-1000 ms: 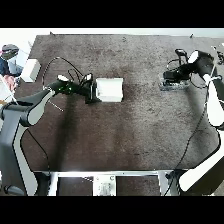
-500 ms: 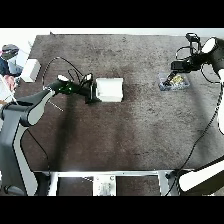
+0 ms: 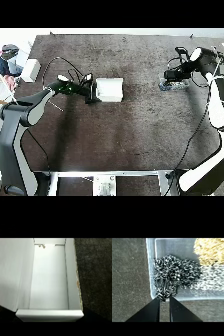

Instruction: Fold the box and place the chain.

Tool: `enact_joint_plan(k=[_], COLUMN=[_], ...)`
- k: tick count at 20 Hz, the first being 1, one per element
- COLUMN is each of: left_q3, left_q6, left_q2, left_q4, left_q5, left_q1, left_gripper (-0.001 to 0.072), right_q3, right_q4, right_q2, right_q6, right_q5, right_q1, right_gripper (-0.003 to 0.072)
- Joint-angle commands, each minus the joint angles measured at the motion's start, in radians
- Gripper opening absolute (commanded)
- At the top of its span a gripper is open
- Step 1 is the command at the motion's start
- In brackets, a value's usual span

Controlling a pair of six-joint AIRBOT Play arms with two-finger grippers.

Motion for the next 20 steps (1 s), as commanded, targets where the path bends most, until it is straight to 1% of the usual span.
enact_joint_plan(k=[1,4,8,11,13,15,18,20], left_q3=[0.000,0.000,0.000,0.000,0.000,0.000,0.000,0.000], left_q6=[0.000,0.000,0.000,0.000,0.000,0.000,0.000,0.000], left_q2=[0.000,0.000,0.000,0.000,0.000,0.000,0.000,0.000], left_q4=[0.000,0.000,0.000,0.000,0.000,0.000,0.000,0.000], left_q5=[0.000,0.000,0.000,0.000,0.000,0.000,0.000,0.000], left_q1=[0.000,0.000,0.000,0.000,0.000,0.000,0.000,0.000], left_gripper=[0.0469,0.0469,0.0470,0.0469,0.0469,0.0469,0.0469,0.0470], right_q3=[0.000,0.000,0.000,0.000,0.000,0.000,0.000,0.000], right_q4=[0.000,-0.008,-0.072,-0.070,-0.065,-0.025,0.068,0.083], right_q2=[-0.027,-0.027,-0.027,-0.035,-0.058,-0.080,-0.089,-0.090], right_q6=[0.000,0.000,0.005,0.049,0.057,0.057,0.056,0.056], right_q5=[-0.003,-0.018,-0.019,-0.015,0.008,0.008,-0.034,-0.036], right_q1=[0.000,0.000,-0.002,-0.021,-0.026,-0.025,-0.025,-0.025], right_gripper=[0.0173,0.0173,0.0173,0.0173,0.0173,0.0173,0.0173,0.0172])
